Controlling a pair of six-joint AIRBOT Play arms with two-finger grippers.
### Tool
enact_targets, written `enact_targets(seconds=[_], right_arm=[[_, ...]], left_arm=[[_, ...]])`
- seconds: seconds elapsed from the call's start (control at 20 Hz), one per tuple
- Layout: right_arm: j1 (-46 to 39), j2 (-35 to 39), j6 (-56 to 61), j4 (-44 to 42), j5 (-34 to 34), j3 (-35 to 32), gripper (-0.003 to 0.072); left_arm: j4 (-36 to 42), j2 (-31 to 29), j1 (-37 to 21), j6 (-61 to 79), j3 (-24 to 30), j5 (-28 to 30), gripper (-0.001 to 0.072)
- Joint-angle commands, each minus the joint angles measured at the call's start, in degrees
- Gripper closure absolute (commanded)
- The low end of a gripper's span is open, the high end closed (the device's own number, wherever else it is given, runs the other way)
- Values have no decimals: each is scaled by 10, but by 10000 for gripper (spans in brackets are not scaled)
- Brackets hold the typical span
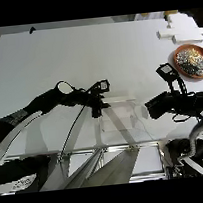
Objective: Fold the box and place the chain.
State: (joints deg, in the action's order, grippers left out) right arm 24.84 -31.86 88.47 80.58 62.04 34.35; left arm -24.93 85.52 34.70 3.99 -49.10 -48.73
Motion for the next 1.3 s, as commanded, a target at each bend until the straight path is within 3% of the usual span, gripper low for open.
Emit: enact_targets(seconds=[0.0, 1.25], right_arm=[[0, 0, 0, 0, -11, 0, 369], [0, 0, -5, 0, -32, 0, 369]], left_arm=[[25, 20, 0, 22, 1, 25, 706], [-19, 31, 1, 23, 1, 20, 701]])
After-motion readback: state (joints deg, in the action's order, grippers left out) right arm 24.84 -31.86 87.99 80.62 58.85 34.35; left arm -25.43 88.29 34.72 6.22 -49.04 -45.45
